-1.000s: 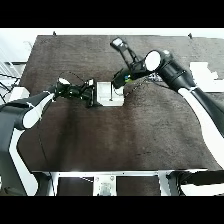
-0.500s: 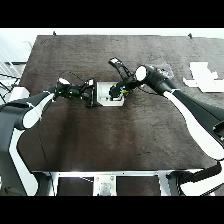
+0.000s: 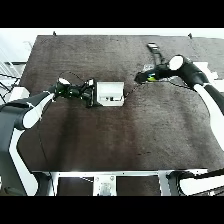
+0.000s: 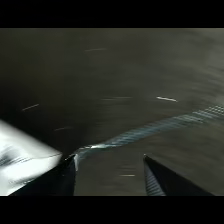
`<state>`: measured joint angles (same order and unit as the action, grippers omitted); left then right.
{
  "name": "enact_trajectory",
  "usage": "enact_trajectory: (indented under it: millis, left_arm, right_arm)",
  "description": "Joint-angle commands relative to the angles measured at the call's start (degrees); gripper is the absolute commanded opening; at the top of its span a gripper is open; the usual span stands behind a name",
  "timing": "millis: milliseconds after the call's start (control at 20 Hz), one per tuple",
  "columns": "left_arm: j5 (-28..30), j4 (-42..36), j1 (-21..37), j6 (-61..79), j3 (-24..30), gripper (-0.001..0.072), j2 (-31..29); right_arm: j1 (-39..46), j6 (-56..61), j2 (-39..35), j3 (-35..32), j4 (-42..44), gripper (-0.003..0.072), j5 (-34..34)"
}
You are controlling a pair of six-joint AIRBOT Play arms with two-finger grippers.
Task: Fold the box and place the chain.
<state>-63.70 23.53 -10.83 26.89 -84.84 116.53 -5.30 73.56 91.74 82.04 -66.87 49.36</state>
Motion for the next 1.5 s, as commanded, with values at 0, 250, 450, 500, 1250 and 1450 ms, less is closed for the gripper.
enact_trajectory:
  millis: [0, 250, 450, 500, 1250, 1450]
  left_arm:
    - [0.0, 0.0, 0.0, 0.0, 0.0, 0.0515, 0.0]
    - [0.0, 0.0, 0.0, 0.0, 0.0, 0.0515, 0.0]
    - [0.0, 0.0, 0.0, 0.0, 0.0, 0.0516, 0.0]
    - [0.0, 0.0, 0.0, 0.0, 0.0, 0.0516, 0.0]
    - [0.0, 0.0, 0.0, 0.0, 0.0, 0.0515, 0.0]
    - [0.0, 0.0, 0.0, 0.0, 0.0, 0.0516, 0.0]
  right_arm:
    - [7.6, 4.9, 1.8, -3.4, 3.7, 0.0523, -9.8]
    - [6.6, 3.6, 12.3, 1.8, 8.9, 0.0523, -12.1]
    - [6.0, 3.8, 18.3, 6.6, 9.6, 0.0514, -13.2]
    - [6.0, 3.8, 18.8, 7.2, 9.6, 0.0508, -13.1]
    - [1.9, -3.7, 1.5, 7.5, 11.3, 0.0010, -4.7]
    - [-1.9, -3.5, -11.8, 7.5, 7.6, 0.0010, -0.7]
